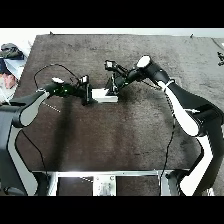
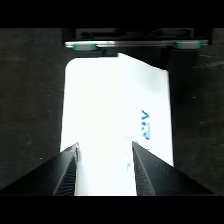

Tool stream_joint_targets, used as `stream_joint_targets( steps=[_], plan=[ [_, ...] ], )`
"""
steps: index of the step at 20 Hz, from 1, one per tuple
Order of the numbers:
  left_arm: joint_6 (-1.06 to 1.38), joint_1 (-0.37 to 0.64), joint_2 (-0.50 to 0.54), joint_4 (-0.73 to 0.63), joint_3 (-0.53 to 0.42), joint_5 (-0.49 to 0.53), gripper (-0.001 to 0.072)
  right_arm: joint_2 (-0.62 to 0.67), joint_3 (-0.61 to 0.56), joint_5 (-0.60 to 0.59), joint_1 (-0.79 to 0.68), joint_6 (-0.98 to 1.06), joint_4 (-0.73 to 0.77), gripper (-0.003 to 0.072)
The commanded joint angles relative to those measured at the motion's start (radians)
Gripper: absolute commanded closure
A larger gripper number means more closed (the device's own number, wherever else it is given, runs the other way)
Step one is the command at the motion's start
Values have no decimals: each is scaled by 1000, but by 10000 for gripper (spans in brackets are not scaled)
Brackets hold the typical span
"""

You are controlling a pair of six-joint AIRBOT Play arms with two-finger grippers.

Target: Fold the box and place the chain.

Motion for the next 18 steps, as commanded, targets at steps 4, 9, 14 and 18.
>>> stream_joint_targets(
  steps=[4,9,14,18],
  plan=[
    [0,0,-1,0,0,0,243,-9,0,-49,8,-6,-15,306],
    [0,0,-1,0,0,0,242,-8,0,-60,8,-3,-15,307],
    [0,0,-1,0,0,0,242,49,-7,-12,-7,93,-14,309],
    [0,0,-1,0,0,0,242,121,-103,-60,-18,78,-14,316]
  ],
)
